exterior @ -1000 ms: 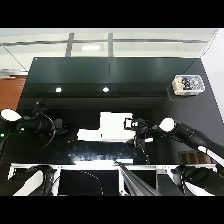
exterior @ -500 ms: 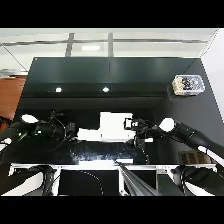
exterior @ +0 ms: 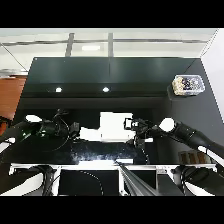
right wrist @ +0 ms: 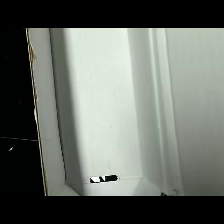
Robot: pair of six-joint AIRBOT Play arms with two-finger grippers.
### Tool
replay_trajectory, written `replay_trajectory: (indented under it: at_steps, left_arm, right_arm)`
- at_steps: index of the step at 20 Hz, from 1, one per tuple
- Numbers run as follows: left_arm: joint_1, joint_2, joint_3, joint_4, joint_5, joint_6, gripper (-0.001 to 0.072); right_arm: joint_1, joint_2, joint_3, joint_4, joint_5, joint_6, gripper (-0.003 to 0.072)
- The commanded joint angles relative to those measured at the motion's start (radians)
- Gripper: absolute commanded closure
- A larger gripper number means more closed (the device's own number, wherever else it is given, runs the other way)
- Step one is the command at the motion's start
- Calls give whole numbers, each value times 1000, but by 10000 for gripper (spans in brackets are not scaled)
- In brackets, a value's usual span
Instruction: Fold the box and place the chain.
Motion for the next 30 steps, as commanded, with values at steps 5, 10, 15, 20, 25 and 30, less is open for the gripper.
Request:
replay_trajectory:
  at_steps: [5,10,15,20,25,30]
  left_arm:
    - [-3,6,23,-81,-52,95,448]
    - [-46,8,64,-82,-90,120,22]
    - [-205,8,140,-21,-77,129,20]
    - [-394,23,253,227,75,-145,21]
    - [-504,24,269,265,157,-335,21]
    - [-511,24,269,282,160,-367,22]
  right_arm:
    - [1,0,0,-42,0,-3,557]
    - [1,0,0,-41,-2,-3,557]
    - [1,0,0,-40,-2,-3,557]
    - [1,0,0,-40,-2,-3,557]
    - [1,0,0,-40,-2,-3,557]
    - [1,0,0,-40,-2,-3,557]
